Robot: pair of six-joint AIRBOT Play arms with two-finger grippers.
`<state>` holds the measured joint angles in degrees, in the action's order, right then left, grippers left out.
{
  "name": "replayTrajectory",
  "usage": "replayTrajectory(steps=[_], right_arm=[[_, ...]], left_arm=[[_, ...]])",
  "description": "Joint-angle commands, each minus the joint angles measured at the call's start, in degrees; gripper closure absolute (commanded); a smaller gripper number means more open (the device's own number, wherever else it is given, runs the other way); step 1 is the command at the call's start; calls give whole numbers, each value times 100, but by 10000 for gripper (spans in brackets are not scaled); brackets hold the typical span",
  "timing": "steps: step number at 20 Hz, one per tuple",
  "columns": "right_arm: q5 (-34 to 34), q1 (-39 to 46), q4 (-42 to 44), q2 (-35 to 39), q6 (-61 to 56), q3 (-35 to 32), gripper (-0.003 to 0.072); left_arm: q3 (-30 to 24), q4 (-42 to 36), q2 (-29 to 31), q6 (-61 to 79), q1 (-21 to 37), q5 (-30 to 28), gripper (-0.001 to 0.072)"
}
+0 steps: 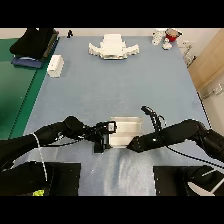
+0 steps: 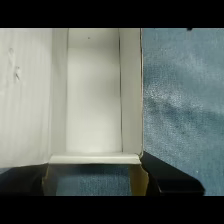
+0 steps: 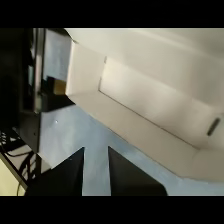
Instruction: Fold the box.
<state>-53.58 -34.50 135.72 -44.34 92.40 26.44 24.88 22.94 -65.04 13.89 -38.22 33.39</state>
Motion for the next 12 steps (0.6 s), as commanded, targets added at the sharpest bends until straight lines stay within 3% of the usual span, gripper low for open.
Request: replayTrajectory(steps=[1, 2, 3, 8, 12], right_arm=[[911, -181, 177, -232, -308, 431, 482], [1034, -140, -105, -317, -308, 608, 568], [1073, -39, -297, -424, -308, 748, 600], [1064, 597, -756, -1285, -286, 1027, 608], [1019, 629, -800, -1930, -190, 1027, 608]], left_arm=[[0, 0, -2, 0, -2, 2, 183], [0, 0, -2, 0, -2, 4, 183], [0, 0, -2, 0, -2, 4, 183], [0, 0, -2, 0, -2, 4, 183], [0, 0, -2, 0, -2, 2, 183]])
